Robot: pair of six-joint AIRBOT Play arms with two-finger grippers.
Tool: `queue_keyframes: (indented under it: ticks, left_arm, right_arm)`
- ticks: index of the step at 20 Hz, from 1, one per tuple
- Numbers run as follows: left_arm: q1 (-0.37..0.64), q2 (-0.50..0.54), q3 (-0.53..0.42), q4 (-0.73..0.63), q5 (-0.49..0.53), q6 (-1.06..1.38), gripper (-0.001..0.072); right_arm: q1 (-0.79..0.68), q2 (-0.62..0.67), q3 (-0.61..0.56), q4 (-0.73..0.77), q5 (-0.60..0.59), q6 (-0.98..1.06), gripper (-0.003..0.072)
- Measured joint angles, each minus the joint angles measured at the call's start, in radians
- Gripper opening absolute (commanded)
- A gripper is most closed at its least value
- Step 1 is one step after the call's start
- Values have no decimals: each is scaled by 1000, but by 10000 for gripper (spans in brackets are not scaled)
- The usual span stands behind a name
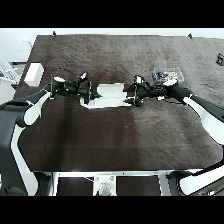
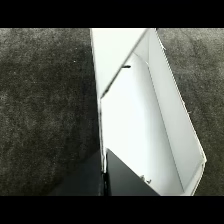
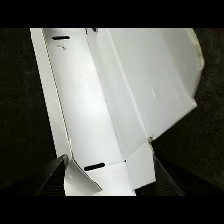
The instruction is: Fold the box and place the chain.
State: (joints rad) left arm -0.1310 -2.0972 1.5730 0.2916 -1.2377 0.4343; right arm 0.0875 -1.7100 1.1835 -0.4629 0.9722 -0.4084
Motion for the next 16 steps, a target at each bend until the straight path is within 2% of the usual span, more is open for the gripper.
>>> queue_keyframes:
  ticks: [8, 16]
  left_arm:
    - [0, 0, 0, 0, 0, 0, 22]
    - [1, 0, 0, 0, 0, 0, 23]
  right_arm:
    - [-3, -22, 28, -5, 23, 2, 618]
    - [3, -87, 124, -45, 100, 7, 618]
